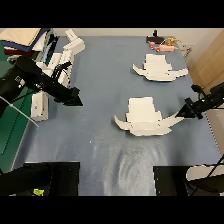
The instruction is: Fold the box.
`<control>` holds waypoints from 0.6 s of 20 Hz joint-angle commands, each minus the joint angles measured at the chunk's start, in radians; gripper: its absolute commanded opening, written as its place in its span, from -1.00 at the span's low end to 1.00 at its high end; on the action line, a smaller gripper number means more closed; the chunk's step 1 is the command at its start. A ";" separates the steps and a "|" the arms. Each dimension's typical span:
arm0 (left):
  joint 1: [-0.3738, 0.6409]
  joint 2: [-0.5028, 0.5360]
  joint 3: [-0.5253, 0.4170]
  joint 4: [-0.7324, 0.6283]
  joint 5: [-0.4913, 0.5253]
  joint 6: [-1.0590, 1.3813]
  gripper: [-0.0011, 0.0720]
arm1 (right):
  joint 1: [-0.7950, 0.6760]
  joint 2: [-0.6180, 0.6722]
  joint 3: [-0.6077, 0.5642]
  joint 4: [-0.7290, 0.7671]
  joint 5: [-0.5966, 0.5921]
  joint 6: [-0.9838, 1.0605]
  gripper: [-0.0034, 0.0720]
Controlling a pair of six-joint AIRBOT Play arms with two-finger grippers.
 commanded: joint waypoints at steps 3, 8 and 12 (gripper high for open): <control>0.003 0.177 -0.213 -0.012 -0.034 0.083 -0.94 | 0.184 0.225 -0.204 0.042 0.194 0.069 -0.91; 0.003 0.259 -0.342 -0.014 -0.008 0.084 -0.94 | 0.296 0.368 -0.351 0.032 0.370 0.227 -0.91; 0.002 0.259 -0.341 -0.014 0.062 0.083 -0.93 | 0.340 0.364 -0.362 0.000 0.370 0.241 -0.05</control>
